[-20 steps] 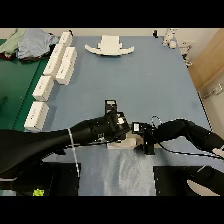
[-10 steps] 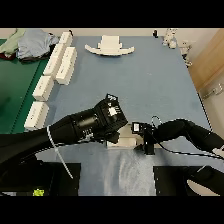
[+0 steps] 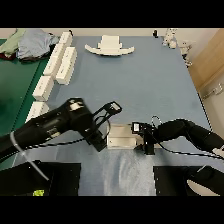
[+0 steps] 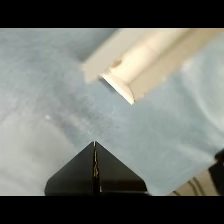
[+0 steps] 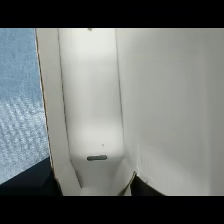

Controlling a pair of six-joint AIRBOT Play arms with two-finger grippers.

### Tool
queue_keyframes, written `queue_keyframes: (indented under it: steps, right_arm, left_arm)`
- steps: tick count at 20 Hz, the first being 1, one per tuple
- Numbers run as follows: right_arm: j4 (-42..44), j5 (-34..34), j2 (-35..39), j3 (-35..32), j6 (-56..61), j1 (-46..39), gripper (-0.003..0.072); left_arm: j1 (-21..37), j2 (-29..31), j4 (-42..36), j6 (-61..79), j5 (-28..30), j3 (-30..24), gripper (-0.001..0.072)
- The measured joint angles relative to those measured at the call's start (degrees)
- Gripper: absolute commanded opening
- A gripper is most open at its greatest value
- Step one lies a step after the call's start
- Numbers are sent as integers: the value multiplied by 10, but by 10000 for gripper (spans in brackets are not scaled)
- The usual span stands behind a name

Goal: Fold the box.

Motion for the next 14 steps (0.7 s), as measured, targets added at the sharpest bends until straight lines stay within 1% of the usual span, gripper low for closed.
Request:
queue_keyframes:
  steps: [1,2,3,5,8,11,14]
  right_arm:
    - [0,0,0,0,0,0,441]
    - [0,0,0,0,0,0,441]
    - [0,0,0,0,0,0,441]
    - [0,0,0,0,0,0,441]
    - [0,0,0,0,0,0,441]
    - [0,0,0,0,0,0,441]
    - [0,0,0,0,0,0,441]
  left_arm:
    - [28,30,-37,88,37,-37,361]
    - [57,58,-77,182,74,-75,720]
    - [85,80,-116,269,113,-113,720]
    - [126,105,-178,395,178,-173,720]
    - [162,111,-256,575,261,-245,720]
    - [174,81,-326,716,310,-277,720]
    - [180,33,-393,810,351,-286,720]
